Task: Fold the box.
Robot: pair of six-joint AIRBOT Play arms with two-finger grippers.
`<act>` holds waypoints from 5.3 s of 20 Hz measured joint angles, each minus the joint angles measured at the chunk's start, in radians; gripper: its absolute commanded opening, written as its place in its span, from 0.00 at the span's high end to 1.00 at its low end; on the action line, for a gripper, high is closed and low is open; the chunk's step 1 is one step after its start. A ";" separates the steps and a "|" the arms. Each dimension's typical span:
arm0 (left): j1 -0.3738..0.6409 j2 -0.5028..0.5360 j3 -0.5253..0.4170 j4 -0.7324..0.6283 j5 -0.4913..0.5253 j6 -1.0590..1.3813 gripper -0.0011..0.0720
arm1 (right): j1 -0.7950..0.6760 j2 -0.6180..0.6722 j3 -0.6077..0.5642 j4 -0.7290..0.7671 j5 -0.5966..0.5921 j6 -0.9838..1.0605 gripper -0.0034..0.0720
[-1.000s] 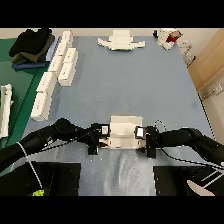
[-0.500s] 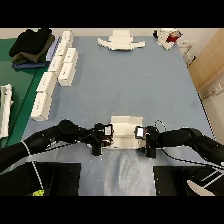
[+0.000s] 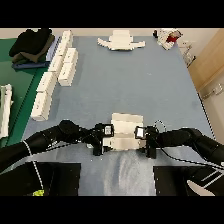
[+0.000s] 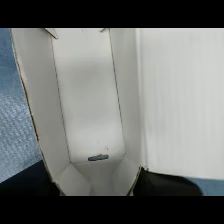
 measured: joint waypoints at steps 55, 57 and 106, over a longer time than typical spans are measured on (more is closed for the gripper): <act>0.120 0.235 -0.038 0.322 -0.137 -1.790 0.52 | 0.000 0.000 0.000 0.000 0.003 0.001 0.20; 0.120 0.235 -0.038 0.321 -0.143 -1.790 0.52 | 0.000 0.000 0.000 0.000 0.003 0.001 0.20; -0.430 -0.327 0.615 1.218 -0.483 -2.964 0.51 | 0.000 0.000 0.000 0.001 0.002 0.000 0.20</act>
